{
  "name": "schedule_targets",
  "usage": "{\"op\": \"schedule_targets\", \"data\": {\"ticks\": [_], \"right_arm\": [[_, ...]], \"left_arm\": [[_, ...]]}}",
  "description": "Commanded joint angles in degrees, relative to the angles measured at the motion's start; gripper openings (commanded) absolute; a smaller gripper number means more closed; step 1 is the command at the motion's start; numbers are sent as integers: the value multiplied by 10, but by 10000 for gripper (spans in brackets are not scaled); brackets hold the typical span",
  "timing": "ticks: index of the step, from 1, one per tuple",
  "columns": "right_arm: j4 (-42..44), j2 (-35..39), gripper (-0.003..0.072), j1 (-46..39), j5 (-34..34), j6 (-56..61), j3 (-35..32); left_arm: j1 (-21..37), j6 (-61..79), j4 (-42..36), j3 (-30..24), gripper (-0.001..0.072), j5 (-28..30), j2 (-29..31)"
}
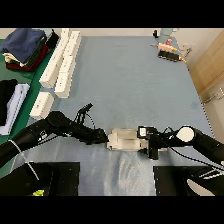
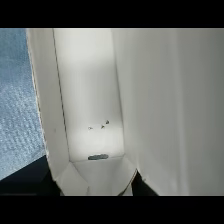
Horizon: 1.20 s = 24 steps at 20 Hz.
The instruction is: Fold the box.
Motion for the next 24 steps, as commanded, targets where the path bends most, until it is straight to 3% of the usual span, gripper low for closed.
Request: {"op": "schedule_targets", "data": {"ticks": [1,6,8,11,13,18,24], "right_arm": [[0,0,471,0,0,0,0],[0,0,471,0,0,0,0],[0,0,471,0,0,0,0],[0,0,471,0,0,0,0],[0,0,471,0,0,0,0],[0,0,471,0,0,0,0],[0,0,471,0,0,0,0]], "left_arm": [[0,28,-17,2,381,8,0],[-16,38,-45,3,381,14,-24],[-59,24,-31,10,380,57,-26],[-138,-123,87,32,379,136,-26],[-176,-266,212,53,379,142,-26],[-237,-515,427,122,378,83,-47],[-294,-642,521,221,379,-45,-140]]}}
